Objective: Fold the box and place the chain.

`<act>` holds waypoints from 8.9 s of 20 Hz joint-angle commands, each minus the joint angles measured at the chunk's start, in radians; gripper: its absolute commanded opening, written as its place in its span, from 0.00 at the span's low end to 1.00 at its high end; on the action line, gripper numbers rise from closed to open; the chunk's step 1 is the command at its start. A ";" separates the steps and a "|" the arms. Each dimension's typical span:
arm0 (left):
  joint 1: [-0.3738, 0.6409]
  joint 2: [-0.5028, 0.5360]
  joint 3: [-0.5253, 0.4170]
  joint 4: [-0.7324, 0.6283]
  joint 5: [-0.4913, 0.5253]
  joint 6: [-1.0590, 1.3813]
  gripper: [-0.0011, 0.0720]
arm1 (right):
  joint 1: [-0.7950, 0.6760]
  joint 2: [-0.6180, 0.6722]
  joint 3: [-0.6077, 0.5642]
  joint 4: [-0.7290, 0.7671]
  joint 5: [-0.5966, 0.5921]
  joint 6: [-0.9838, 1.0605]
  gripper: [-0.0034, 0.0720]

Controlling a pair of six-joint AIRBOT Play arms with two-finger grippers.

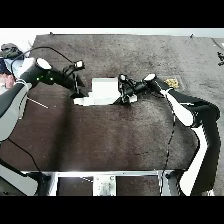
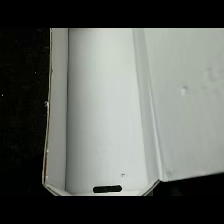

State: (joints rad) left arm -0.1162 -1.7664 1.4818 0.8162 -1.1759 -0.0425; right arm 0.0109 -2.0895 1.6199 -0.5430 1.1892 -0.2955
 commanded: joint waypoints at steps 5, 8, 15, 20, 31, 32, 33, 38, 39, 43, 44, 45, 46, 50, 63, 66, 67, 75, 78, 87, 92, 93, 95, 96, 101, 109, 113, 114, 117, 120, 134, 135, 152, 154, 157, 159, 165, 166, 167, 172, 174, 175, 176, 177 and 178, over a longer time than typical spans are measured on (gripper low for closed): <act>-0.052 0.000 -0.064 0.071 0.128 0.080 1.00 | 0.000 -0.001 0.000 0.001 0.000 0.001 0.49; -0.089 0.000 -0.064 0.114 0.192 0.077 1.00 | 0.000 -0.001 0.000 0.001 0.000 0.001 0.49; -0.096 -0.034 -0.064 0.093 0.126 0.104 0.99 | 0.000 -0.001 0.000 0.001 0.000 0.001 0.49; -0.109 -0.047 -0.064 0.059 0.129 0.122 0.99 | 0.000 -0.001 0.000 0.001 0.000 0.001 0.49; -0.109 -0.048 -0.064 0.059 0.140 0.072 0.49 | 0.000 -0.001 0.000 0.001 0.000 0.001 0.49; -0.109 -0.048 -0.064 0.059 0.135 0.072 0.49 | 0.000 -0.001 0.000 0.001 0.000 0.000 0.49; -0.111 -0.048 -0.064 0.059 0.135 0.069 0.48 | 0.000 -0.001 0.000 0.001 0.000 0.001 0.49; -0.124 -0.060 -0.064 0.058 0.113 0.065 0.32 | 0.000 -0.001 0.000 0.001 0.000 0.001 0.49; -0.124 -0.060 -0.064 0.051 0.116 0.063 0.32 | 0.000 -0.001 0.000 0.001 0.000 0.001 0.49; -0.124 -0.060 -0.064 -0.043 0.124 0.132 0.22 | 0.000 -0.001 0.000 0.001 0.000 0.001 0.49; -0.124 -0.060 -0.064 -0.054 0.135 0.142 0.22 | 0.000 -0.001 0.000 0.001 0.000 0.001 0.49; -0.124 -0.060 -0.064 -0.055 0.143 0.142 0.17 | 0.000 -0.001 0.000 0.001 0.000 0.001 0.49; -0.124 -0.061 -0.064 -0.055 0.143 0.142 0.17 | 0.000 -0.001 0.000 0.001 0.000 0.001 0.49; -0.124 -0.084 -0.064 -0.129 0.090 0.200 0.17 | 0.000 -0.001 0.000 0.001 0.000 0.001 0.49; -0.124 -0.097 -0.064 -0.188 0.137 0.195 0.98 | 0.000 -0.001 0.000 0.001 0.000 0.001 0.49; -0.124 -0.097 -0.064 -0.188 0.147 0.188 0.96 | 0.000 -0.001 0.000 0.001 0.000 0.001 0.49; -0.123 -0.097 -0.064 -0.180 0.146 0.179 0.59 | 0.000 -0.001 0.000 0.001 0.000 0.001 0.49; -0.037 -0.095 -0.064 -0.132 0.046 0.160 0.03 | 0.000 -0.001 0.000 0.001 0.000 0.001 0.49; -0.017 -0.072 -0.063 -0.136 0.040 0.053 0.03 | 0.000 -0.001 0.000 0.001 0.000 0.001 0.49; 0.135 0.179 -0.156 -0.166 0.143 -0.545 0.02 | 0.000 -0.001 0.000 0.001 0.000 0.001 0.49; 0.177 0.179 -0.327 -0.167 0.132 -0.770 0.03 | 0.000 -0.001 0.000 0.001 0.000 0.001 0.49; 0.177 0.179 -0.344 -0.166 0.109 -0.778 0.03 | 0.000 -0.001 0.000 0.001 0.000 0.001 0.49; 0.192 0.179 -0.359 -0.172 0.092 -0.789 0.03 | 0.000 -0.001 0.000 0.001 0.000 0.001 0.49; 0.206 0.179 -0.359 -0.180 0.094 -0.789 0.03 | 0.000 -0.001 0.000 0.001 0.000 0.001 0.49; 0.286 0.179 -0.363 -0.175 0.072 -0.803 0.03 | 0.000 -0.001 0.000 0.001 0.000 0.001 0.49; 0.260 0.100 -0.363 -0.155 0.102 -0.903 0.03 | 0.000 -0.001 0.000 0.001 0.000 0.001 0.49; 0.200 0.083 -0.362 -0.192 0.164 -0.893 0.03 | 0.000 -0.001 0.000 0.001 0.000 0.001 0.49; 0.184 0.078 -0.362 -0.193 0.183 -0.899 0.03 | 0.000 -0.001 0.000 0.001 0.000 0.001 0.49; 0.174 0.050 -0.362 -0.209 0.216 -0.948 0.03 | 0.000 -0.001 0.000 0.001 0.000 0.001 0.49; 0.168 0.027 -0.362 -0.260 0.218 -0.943 0.03 | 0.000 -0.001 0.000 0.001 0.000 0.001 0.49; 0.086 0.000 -0.349 -0.583 0.167 -0.837 0.04 | 0.000 -0.001 0.000 0.001 0.000 0.001 0.49; 0.086 0.000 -0.350 -0.595 0.161 -0.830 0.14 | 0.000 -0.001 0.000 0.001 0.000 0.001 0.49; 0.034 0.004 -0.305 -0.552 0.091 -0.868 0.44 | 0.000 -0.001 0.000 0.000 0.000 0.001 0.49; 0.013 0.005 -0.270 -0.426 0.099 -0.983 0.44 | 0.000 -0.001 0.000 0.001 0.000 0.001 0.49; -0.014 0.005 -0.208 -0.333 0.098 -1.064 0.44 | 0.000 -0.001 0.000 0.001 0.000 0.001 0.49; -0.030 0.005 -0.182 -0.304 0.101 -1.093 0.44 | 0.000 -0.001 0.000 0.001 0.000 0.001 0.49; -0.103 0.005 -0.074 -0.015 0.111 -1.357 0.44 | 0.000 -0.001 0.000 0.001 0.000 0.001 0.49; -0.111 0.005 -0.057 0.014 0.110 -1.380 0.44 | 0.000 -0.001 0.000 0.001 0.000 0.001 0.49; -0.122 0.005 -0.044 0.044 0.111 -1.410 0.44 | 0.000 -0.001 0.000 0.001 0.000 0.001 0.49; -0.186 0.005 -0.035 0.130 0.178 -1.514 0.44 | 0.000 -0.001 0.000 0.001 0.000 0.001 0.49; -0.204 0.005 -0.035 0.150 0.206 -1.551 0.44 | 0.000 -0.001 0.000 0.001 0.000 0.001 0.49; -0.213 0.005 -0.035 0.164 0.218 -1.569 0.44 | 0.000 -0.001 0.000 0.001 0.000 0.000 0.49; -0.220 0.005 -0.035 0.194 0.221 -1.600 0.44 | 0.000 -0.001 0.000 0.001 0.000 0.001 0.49; -0.229 0.004 -0.035 0.233 0.228 -1.640 0.44 | 0.000 -0.001 0.000 0.001 0.000 0.001 0.49; -0.237 0.004 -0.034 0.263 0.237 -1.674 0.44 | 0.000 -0.001 0.000 0.001 0.000 0.001 0.49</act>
State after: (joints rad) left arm -0.3290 -1.7607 1.4464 0.9874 -0.9752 -1.6169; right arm 0.0101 -2.0899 1.6199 -0.5430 1.1892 -0.2951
